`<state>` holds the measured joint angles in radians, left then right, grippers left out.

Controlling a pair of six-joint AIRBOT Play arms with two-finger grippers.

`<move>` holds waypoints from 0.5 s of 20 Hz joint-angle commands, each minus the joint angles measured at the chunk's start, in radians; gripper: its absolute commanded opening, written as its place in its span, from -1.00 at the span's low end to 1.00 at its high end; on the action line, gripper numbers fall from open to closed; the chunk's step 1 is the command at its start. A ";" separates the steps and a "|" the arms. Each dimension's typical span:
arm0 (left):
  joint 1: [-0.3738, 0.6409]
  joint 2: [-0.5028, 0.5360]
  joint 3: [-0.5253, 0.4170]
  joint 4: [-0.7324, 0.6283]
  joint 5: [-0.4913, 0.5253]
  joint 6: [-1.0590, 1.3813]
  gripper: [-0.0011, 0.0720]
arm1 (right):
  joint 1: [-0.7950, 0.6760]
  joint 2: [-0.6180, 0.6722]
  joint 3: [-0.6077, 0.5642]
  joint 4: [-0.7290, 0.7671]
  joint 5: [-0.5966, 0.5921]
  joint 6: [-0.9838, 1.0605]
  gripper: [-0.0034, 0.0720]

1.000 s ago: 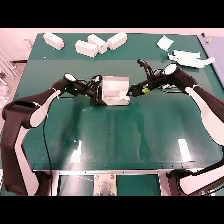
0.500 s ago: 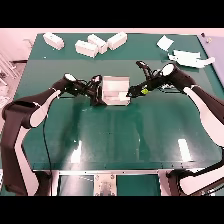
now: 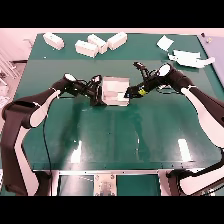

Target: Fold the box and place the chain.

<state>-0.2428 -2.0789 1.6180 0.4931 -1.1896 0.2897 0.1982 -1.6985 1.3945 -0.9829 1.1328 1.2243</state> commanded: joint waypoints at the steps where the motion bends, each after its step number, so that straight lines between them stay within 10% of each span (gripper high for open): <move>1: 0.000 0.000 0.000 -0.001 0.002 -0.001 0.15 | 0.002 -0.001 0.005 -0.035 0.010 0.043 0.50; 10: 0.000 0.000 0.000 -0.001 0.002 -0.001 0.15 | 0.030 -0.001 0.024 -0.110 0.013 0.112 0.52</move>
<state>-0.2428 -2.0792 1.6180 0.4900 -1.1858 0.2874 0.2138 -1.7000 1.4162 -1.0878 1.1473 1.3190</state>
